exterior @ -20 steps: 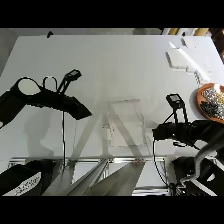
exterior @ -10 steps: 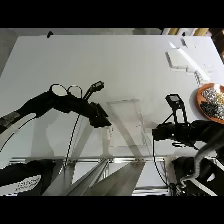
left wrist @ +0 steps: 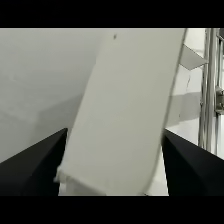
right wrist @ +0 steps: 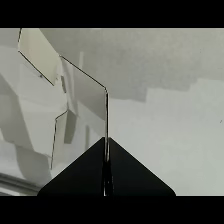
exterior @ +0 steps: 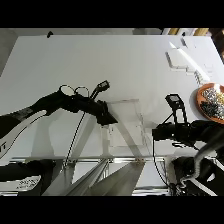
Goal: Fold the box and place the chain.
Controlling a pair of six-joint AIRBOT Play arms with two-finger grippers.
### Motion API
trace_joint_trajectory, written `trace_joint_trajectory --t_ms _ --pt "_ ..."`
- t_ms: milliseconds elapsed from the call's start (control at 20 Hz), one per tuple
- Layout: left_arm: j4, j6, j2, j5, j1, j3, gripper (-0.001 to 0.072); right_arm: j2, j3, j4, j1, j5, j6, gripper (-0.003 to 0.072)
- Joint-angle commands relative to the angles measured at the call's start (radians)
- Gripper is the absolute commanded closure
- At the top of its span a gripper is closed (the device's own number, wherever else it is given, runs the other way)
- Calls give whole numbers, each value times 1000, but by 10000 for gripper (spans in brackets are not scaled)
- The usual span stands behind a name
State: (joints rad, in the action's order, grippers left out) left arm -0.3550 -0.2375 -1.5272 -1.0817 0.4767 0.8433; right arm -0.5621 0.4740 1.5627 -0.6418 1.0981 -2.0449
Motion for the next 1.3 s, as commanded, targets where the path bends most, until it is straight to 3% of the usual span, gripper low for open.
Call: trace_joint_trajectory --t_ms 0,150,300,400,600,750,950,1000,1150,1250 --pt "10 13 -53 -58 11 39 170 1 0 0 -1 1 0 667" --pt "-3 25 -55 -58 9 39 413 1 0 0 -1 1 0 667" --pt "-56 37 -53 -55 8 39 588 1 0 0 -1 4 3 667" --pt "-73 65 -53 -55 8 39 665 1 0 0 -1 13 3 667" --pt "-73 241 -27 -53 8 39 703 1 0 -5 -1 13 15 663" --pt "-72 290 18 -20 12 39 704 1 6 -19 -1 -8 74 502" --pt "-220 196 118 39 86 39 708 3 42 -79 -1 -34 250 479" --pt "-284 117 138 57 117 37 709 3 52 -78 -1 -19 279 436" --pt "-332 35 160 141 192 -11 709 4 75 -71 -1 31 324 139" --pt "-283 115 159 220 234 -55 709 9 78 -71 -1 47 359 104"
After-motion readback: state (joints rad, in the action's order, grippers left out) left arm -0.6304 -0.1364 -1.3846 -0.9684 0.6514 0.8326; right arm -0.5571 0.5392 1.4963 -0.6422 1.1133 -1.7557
